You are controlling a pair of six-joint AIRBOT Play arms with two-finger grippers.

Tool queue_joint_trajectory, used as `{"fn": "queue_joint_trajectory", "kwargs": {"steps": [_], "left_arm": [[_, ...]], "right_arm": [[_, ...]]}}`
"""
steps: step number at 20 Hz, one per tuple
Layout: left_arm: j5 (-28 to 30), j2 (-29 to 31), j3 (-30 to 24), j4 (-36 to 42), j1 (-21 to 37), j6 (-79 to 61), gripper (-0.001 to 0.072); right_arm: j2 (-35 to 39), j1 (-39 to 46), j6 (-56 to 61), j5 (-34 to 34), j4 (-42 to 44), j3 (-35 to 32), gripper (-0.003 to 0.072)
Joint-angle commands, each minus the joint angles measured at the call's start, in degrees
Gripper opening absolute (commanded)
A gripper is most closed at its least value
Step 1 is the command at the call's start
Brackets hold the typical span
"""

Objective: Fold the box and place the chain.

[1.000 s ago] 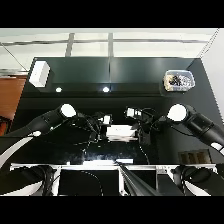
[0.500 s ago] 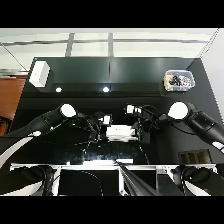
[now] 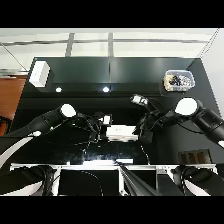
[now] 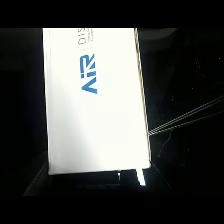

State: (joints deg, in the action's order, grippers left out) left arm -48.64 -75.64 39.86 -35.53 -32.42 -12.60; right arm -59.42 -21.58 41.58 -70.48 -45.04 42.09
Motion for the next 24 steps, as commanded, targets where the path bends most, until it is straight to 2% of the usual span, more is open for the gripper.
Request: {"fn": "queue_joint_trajectory", "kwargs": {"steps": [1,4,7,14,24], "left_arm": [[0.09,0.02,0.07,0.0,-0.02,0.0,0.0511],[0.07,0.02,0.07,0.0,-0.02,0.0,0.0512],[0.07,0.02,0.07,0.0,-0.02,0.0,0.0512],[0.07,0.02,0.07,0.0,-0.02,0.0,0.0512],[0.07,0.02,0.07,0.0,-0.02,-0.02,0.0511]], "right_arm": [[0.39,5.95,12.15,-6.38,8.44,-4.31,0.0008],[0.09,6.95,13.7,1.4,24.3,-10.56,0.0008],[-1.27,4.98,13.79,7.19,28.98,-10.91,0.0008],[-6.93,1.46,19.71,12.09,20.35,-10.97,0.0008],[-8.59,1.46,19.71,14.03,18.27,-10.97,0.0008]]}}
